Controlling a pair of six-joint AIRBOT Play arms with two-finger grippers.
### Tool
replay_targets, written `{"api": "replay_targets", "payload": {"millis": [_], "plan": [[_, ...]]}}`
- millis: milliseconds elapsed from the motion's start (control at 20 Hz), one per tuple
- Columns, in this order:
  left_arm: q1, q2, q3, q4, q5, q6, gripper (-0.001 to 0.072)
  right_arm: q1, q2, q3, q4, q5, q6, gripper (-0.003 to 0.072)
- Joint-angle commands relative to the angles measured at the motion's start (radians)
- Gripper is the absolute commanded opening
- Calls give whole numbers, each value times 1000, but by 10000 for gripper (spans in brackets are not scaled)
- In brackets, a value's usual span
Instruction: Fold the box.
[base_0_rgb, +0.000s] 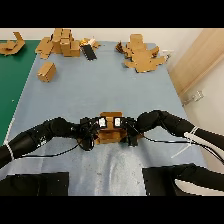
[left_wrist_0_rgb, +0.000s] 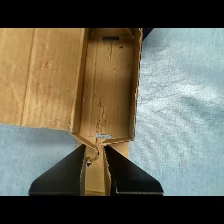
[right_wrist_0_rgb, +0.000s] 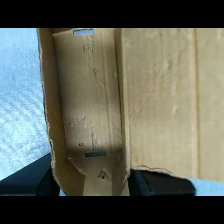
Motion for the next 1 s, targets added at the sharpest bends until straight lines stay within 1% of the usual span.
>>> {"api": "replay_targets", "payload": {"millis": [0,300,550,650,700,750,800,850,950], "plan": [[-1,0,5,-37,2,11,164,0,0,0,0,0,0,518],[-52,0,5,-36,10,11,164,0,0,0,0,0,0,518],[-56,-1,5,-37,74,11,162,0,0,0,0,0,0,518],[-56,-1,5,-38,82,11,165,0,0,0,0,0,0,518],[-56,-2,5,-41,82,11,182,0,0,0,0,0,0,518],[-56,-5,5,-45,80,11,286,0,0,0,0,0,0,518],[-56,-9,5,-56,80,11,434,0,0,0,0,0,0,518],[-56,-14,5,-71,80,11,469,0,0,0,0,0,0,518],[-56,-21,5,-86,76,11,469,0,0,0,0,0,0,518]]}}
